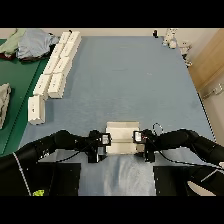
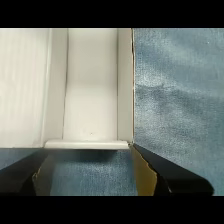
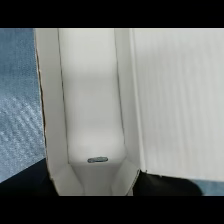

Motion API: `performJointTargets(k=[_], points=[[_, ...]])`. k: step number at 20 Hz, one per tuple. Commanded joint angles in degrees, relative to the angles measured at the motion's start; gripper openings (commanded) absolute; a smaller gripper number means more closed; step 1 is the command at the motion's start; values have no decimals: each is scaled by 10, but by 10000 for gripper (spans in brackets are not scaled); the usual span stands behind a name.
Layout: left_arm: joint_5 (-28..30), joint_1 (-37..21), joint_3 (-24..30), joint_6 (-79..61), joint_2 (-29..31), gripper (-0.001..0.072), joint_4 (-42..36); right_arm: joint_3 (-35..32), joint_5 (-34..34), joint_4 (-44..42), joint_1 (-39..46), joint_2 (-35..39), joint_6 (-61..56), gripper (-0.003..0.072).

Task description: Fold the box.

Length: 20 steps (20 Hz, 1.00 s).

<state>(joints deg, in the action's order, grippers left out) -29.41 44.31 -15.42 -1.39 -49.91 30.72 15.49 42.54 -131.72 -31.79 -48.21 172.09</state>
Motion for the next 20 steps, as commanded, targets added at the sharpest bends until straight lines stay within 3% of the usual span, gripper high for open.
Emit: performJointTargets(k=[1, 7, 17, 18, 19, 20], points=[[9, 0, -10, -8, -21, 688, -12, 0, 0, 0, 0, 0, -1, 531], [9, 2, -24, -26, -67, 687, -12, 0, 0, 0, 0, 0, 0, 531], [43, 25, -24, -38, -70, 686, -12, 0, 0, 0, 0, 0, 0, 531], [43, 25, -24, -38, -70, 660, -12, 0, 0, 0, 0, 0, -1, 531], [43, 25, -24, -38, -70, 544, -12, 0, 0, 0, 0, 0, 0, 531], [44, 25, -23, -38, -70, 520, -12, 0, 0, 0, 0, 0, -1, 531]])
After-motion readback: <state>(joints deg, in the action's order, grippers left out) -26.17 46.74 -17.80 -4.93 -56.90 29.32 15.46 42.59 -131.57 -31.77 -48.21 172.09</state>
